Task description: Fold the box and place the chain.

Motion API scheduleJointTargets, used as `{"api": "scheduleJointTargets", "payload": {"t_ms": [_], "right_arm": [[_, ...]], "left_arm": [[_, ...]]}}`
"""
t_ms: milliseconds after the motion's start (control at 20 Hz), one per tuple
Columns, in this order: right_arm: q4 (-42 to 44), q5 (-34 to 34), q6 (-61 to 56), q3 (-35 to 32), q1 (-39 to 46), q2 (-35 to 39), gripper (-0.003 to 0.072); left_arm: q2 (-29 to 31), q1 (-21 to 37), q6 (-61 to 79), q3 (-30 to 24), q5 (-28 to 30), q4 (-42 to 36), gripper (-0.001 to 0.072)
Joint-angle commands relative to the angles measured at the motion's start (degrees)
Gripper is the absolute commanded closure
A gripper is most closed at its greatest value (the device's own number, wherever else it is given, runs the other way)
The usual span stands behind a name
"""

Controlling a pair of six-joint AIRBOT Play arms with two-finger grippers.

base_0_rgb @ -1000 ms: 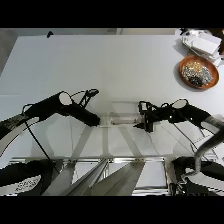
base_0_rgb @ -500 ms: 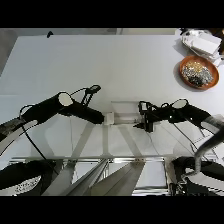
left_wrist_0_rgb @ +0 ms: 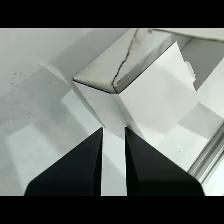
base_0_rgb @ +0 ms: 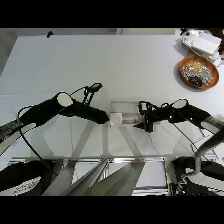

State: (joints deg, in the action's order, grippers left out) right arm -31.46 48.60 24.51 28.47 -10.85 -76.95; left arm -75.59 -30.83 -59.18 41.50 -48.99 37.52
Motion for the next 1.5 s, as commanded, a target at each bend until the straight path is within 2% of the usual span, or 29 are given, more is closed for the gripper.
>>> {"api": "scheduleJointTargets", "payload": {"t_ms": [0, 500, 550, 600, 650, 900, 1450], "right_arm": [[0.0, 0.0, 0.0, 0.0, 0.0, 0.0, 0.0367], [0.0, 0.0, 0.0, 0.0, 0.0, 0.0, 0.0367], [0.0, 0.0, 0.0, 0.0, 0.0, 0.0, 0.0367], [0.0, 0.0, 0.0, 0.0, 0.0, 0.0, 0.0367], [0.0, 0.0, 0.0, 0.0, 0.0, 0.0, 0.0367], [0.0, 0.0, 0.0, 0.0, 0.0, 0.0, 0.0367], [0.0, 0.0, 0.0, 0.0, 0.0, 0.0, 0.0367]], "left_arm": [[0.1, -0.2, 0.0, 0.1, -0.1, -0.9, 0.0548], [2.2, -0.4, -0.2, 0.1, -0.2, -1.0, 0.0546], [2.2, -0.5, -0.2, 0.1, -0.4, -1.0, 0.0504], [2.2, -0.8, -0.9, 0.1, -0.3, -1.0, 0.0339], [2.2, -1.1, -1.9, 0.1, 0.0, -1.0, 0.0293], [2.0, -3.7, -9.5, 0.8, 4.1, 2.7, 0.0292], [-2.4, -8.1, -27.4, 8.2, 4.0, 15.5, 0.0292]]}}
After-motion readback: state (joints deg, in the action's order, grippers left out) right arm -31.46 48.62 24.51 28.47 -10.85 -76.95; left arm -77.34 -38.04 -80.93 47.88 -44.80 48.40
